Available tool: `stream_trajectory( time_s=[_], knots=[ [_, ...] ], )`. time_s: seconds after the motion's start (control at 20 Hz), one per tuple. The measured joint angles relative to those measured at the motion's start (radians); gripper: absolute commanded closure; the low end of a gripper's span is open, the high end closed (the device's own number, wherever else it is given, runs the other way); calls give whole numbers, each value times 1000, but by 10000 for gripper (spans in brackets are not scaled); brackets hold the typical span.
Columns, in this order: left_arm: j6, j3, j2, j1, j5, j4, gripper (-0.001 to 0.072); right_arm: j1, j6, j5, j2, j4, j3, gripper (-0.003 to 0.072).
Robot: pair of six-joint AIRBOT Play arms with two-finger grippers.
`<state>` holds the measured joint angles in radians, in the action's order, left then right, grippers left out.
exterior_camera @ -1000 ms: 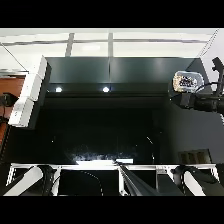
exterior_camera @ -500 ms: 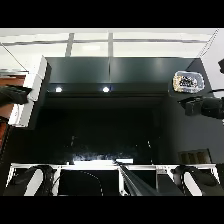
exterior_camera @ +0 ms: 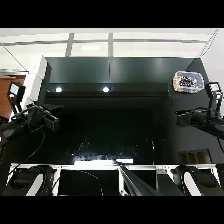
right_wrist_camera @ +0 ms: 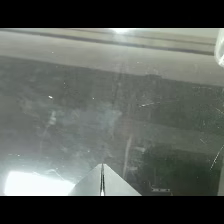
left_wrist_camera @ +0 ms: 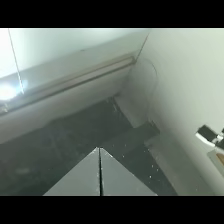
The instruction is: Fold the box and place the chain.
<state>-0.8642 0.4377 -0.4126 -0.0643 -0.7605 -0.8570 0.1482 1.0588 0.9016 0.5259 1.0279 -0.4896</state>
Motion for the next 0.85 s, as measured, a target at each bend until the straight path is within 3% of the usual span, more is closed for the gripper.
stream_trajectory(
  time_s=[0.85],
  knots=[
    [-1,-23,14,-21,20,3,684,0,-5,-24,-3,1,23,669]
  ],
)
